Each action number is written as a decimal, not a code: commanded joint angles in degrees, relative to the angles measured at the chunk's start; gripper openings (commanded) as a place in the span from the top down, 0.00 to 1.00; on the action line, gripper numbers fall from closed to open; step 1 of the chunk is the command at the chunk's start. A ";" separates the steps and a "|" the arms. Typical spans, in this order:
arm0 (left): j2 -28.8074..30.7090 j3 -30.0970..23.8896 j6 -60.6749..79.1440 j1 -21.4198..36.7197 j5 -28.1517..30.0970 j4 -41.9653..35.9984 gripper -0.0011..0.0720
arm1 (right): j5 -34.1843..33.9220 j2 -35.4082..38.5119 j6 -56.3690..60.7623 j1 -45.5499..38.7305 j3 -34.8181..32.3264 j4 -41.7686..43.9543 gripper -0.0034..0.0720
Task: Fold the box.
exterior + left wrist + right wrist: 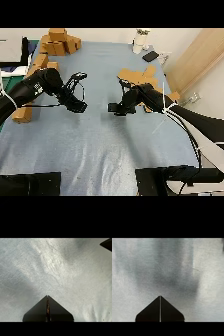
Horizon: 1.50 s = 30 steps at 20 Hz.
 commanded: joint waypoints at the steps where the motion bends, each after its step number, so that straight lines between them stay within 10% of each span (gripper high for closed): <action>1: 0.04 -0.02 0.02 -0.04 0.04 0.02 0.97 | -0.07 -0.02 0.02 0.00 0.02 0.28 0.95; 4: 0.04 -0.02 0.02 -0.04 0.04 0.02 0.97 | -0.09 0.00 0.11 -0.07 0.09 0.48 0.94; 8: 0.04 -0.02 0.00 -0.04 0.04 0.02 0.97 | -9.88 0.15 0.02 -5.84 5.68 -5.84 0.26; 13: 0.04 -0.02 19.04 -0.04 12.28 0.09 0.97 | -14.69 -0.04 -10.16 -28.94 13.22 -13.33 0.27; 20: 0.04 -0.02 20.33 -0.15 22.29 -2.25 0.97 | -6.91 -11.37 -36.81 -62.73 21.27 10.58 0.27; 30: 0.04 -0.02 17.35 -0.15 16.52 -14.21 0.97 | -19.56 -29.20 -55.65 -66.62 35.15 26.38 0.32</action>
